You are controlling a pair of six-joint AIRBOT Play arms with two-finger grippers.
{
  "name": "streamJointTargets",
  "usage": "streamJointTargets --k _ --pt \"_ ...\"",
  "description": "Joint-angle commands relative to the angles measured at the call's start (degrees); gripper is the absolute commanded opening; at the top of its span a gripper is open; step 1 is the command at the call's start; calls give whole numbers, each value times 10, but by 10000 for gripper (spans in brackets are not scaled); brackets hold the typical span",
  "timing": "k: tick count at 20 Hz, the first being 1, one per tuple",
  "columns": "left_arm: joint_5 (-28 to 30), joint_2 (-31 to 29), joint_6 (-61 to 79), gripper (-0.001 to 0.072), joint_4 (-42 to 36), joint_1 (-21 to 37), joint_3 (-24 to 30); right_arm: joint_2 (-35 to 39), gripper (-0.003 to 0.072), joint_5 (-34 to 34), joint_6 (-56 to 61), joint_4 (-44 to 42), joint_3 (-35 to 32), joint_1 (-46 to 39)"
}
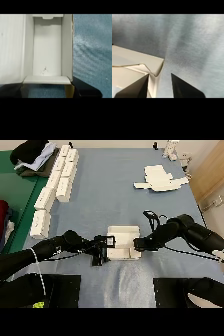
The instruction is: Fold the box.
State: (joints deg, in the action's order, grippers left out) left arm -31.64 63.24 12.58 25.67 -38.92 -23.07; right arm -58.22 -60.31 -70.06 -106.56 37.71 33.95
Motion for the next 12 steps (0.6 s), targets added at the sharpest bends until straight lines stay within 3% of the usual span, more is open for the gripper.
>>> streamJointTargets --k 1,10,12 --pt "0 0 0 455 0 0 0 -31 402 -16 127 106 40 72" --pt "0 0 0 455 0 0 0 -91 399 -21 245 133 63 144" --pt "0 0 0 455 0 0 0 -103 337 -23 247 134 63 144"
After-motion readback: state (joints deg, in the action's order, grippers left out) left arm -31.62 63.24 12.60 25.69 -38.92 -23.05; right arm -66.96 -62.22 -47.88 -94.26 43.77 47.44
